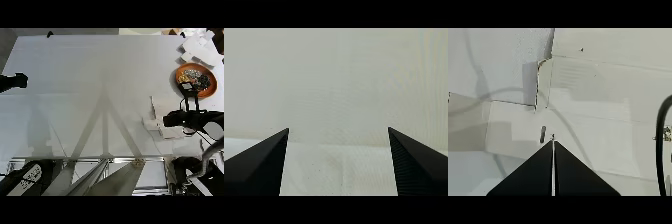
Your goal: Fold the box and place the chain.
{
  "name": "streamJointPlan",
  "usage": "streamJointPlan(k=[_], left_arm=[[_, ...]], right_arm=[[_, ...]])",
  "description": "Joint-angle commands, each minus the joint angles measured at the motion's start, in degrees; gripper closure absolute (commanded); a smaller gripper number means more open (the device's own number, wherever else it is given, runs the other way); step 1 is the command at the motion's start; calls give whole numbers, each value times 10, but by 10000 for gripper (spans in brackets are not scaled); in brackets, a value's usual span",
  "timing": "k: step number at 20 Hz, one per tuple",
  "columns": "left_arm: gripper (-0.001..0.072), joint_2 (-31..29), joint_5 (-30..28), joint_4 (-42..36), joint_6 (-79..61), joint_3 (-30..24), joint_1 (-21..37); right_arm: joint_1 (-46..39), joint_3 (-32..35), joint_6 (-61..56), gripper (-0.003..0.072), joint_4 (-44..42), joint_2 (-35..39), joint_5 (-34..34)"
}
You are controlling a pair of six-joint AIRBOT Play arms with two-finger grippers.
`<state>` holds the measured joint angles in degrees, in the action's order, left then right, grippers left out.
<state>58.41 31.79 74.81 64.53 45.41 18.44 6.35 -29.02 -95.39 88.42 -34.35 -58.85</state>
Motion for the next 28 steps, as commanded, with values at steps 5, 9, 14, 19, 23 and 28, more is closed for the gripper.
streamJointPlan(k=[5, 9, 14, 19, 23, 28], left_arm=[[8, 0, 0, 0, 0, 0, 0], [8, 0, 0, 0, 0, 0, 0], [8, 0, 0, 0, 0, 0, 0], [8, 0, 0, 0, 0, 0, 0], [8, 0, 0, 0, 0, 0, 0], [8, 0, 0, 0, 0, 0, 0]], right_arm=[[-4, -1, -8, 530, 174, -1, -31], [-94, -1, -8, 398, 212, -14, -56], [-262, -4, 35, 269, 210, -35, -55], [-340, -61, 107, 245, 187, -116, -87], [-340, -159, 121, 236, 165, -217, -129], [-340, -252, 153, 223, 78, -326, -188]])
